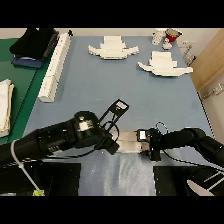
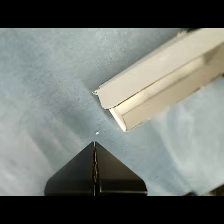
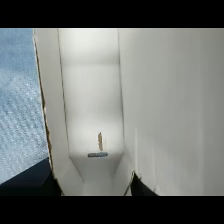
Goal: Fold the box.
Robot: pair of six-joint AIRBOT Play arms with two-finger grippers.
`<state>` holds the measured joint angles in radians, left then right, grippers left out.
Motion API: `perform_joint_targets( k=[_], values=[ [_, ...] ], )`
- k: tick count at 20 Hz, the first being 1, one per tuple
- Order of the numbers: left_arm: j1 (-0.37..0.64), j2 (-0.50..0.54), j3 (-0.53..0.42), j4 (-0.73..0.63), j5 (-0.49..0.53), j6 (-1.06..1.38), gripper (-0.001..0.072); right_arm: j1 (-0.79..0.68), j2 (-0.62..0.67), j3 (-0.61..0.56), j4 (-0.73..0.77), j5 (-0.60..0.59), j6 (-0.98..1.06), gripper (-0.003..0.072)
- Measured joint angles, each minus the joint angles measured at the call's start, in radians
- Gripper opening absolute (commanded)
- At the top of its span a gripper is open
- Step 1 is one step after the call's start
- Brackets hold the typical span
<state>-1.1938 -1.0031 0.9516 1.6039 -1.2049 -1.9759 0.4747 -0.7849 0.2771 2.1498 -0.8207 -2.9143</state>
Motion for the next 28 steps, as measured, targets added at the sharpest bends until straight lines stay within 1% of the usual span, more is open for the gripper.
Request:
perform_joint_targets(
  k=[2, 3, 4, 5, 7, 9, 12, 14, 16, 20, 24, 28],
  values=[
    [0.081, 0.065, -0.07, -0.101, 0.041, 0.283, 0.0015, 0.0, 0.0, 0.0, 0.0, 0.0, 0.0, 0.0487],
    [0.133, 0.099, -0.109, -0.161, 0.058, 0.45, 0.0087, 0.0, 0.0, 0.0, 0.0, 0.0, 0.0, 0.0487],
    [0.184, 0.126, -0.146, -0.222, 0.067, 0.604, 0.0557, 0.0, 0.0, 0.0, 0.0, 0.0, 0.0, 0.0487],
    [0.237, 0.148, -0.181, -0.282, 0.079, 0.75, 0.0691, 0.0, 0.0, 0.0, 0.0, 0.0, 0.0, 0.0487],
    [0.343, 0.179, -0.253, -0.401, 0.115, 1.022, 0.0691, 0.0, 0.0, 0.0, 0.0, 0.0, 0.0, 0.0487],
    [0.417, 0.193, -0.319, -0.481, 0.172, 1.232, 0.0691, 0.0, 0.0, 0.0, 0.0, 0.0, 0.0, 0.0487],
    [0.47, 0.201, -0.41, -0.57, 0.299, 1.461, 0.0691, 0.0, 0.0, 0.0, 0.0, 0.0, 0.0, 0.0487],
    [0.484, 0.192, -0.466, -0.658, 0.392, 1.608, 0.0691, 0.0, 0.0, 0.0, 0.0, 0.0, 0.0, 0.0487],
    [0.493, 0.167, -0.51, -0.77, 0.463, 1.756, 0.0691, 0.0, 0.0, 0.0, 0.0, 0.0, 0.0, 0.0487],
    [0.5, 0.093, -0.554, -0.941, 0.558, 1.965, 0.0691, 0.0, 0.0, 0.0, 0.0, 0.0, 0.0, 0.0487],
    [0.488, 0.035, -0.565, -1.057, 0.609, 2.073, 0.0691, 0.0, 0.0, 0.0, 0.0, 0.0, 0.0, 0.0487],
    [0.457, 0.0, -0.568, -1.129, 0.632, 2.149, 0.0691, 0.0, 0.0, 0.0, 0.0, 0.0, 0.0, 0.0488]
  ],
)
